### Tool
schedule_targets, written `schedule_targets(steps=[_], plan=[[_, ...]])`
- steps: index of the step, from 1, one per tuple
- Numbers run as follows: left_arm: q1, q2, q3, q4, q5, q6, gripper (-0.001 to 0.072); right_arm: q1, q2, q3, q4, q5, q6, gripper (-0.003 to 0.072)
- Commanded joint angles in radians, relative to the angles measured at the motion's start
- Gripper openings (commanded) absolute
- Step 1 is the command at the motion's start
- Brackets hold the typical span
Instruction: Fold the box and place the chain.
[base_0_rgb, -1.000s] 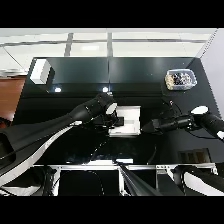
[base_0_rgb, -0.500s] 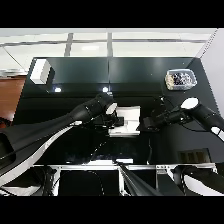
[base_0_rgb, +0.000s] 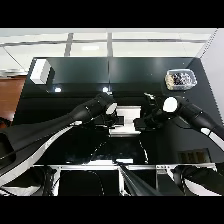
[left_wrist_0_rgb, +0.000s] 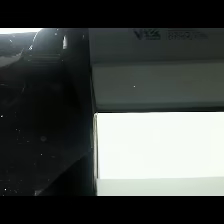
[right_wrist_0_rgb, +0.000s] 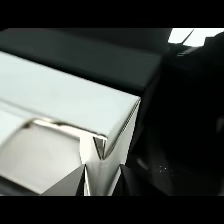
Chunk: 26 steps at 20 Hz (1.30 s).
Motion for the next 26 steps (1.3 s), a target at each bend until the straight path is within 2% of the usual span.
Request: schedule_targets(steps=[1, 6, 14, 15, 16, 26], plan=[[0.0, 0.0, 0.001, 0.003, -0.005, 0.001, 0.0026, 0.08, -0.011, 0.048, -0.2, 0.003, 0.243, 0.0239], [0.0, 0.0, 0.001, 0.003, -0.004, 0.001, 0.0026, 0.178, -0.052, 0.087, -0.333, 0.044, 0.423, 0.0239], [0.0, 0.0, 0.001, 0.003, -0.005, 0.001, 0.0026, 0.21, -0.099, 0.09, -0.338, 0.048, 0.463, 0.0238], [0.0, 0.0, 0.001, 0.004, -0.005, 0.001, 0.0026, 0.21, -0.099, 0.091, -0.338, 0.048, 0.46, 0.0089], [0.0, 0.0, 0.001, 0.003, -0.005, 0.001, 0.0026, 0.21, -0.099, 0.093, -0.335, 0.048, 0.454, 0.0013], [0.0, 0.0, 0.001, 0.003, -0.005, 0.001, 0.0026, 0.21, -0.099, 0.094, -0.304, 0.018, 0.454, 0.0026]])
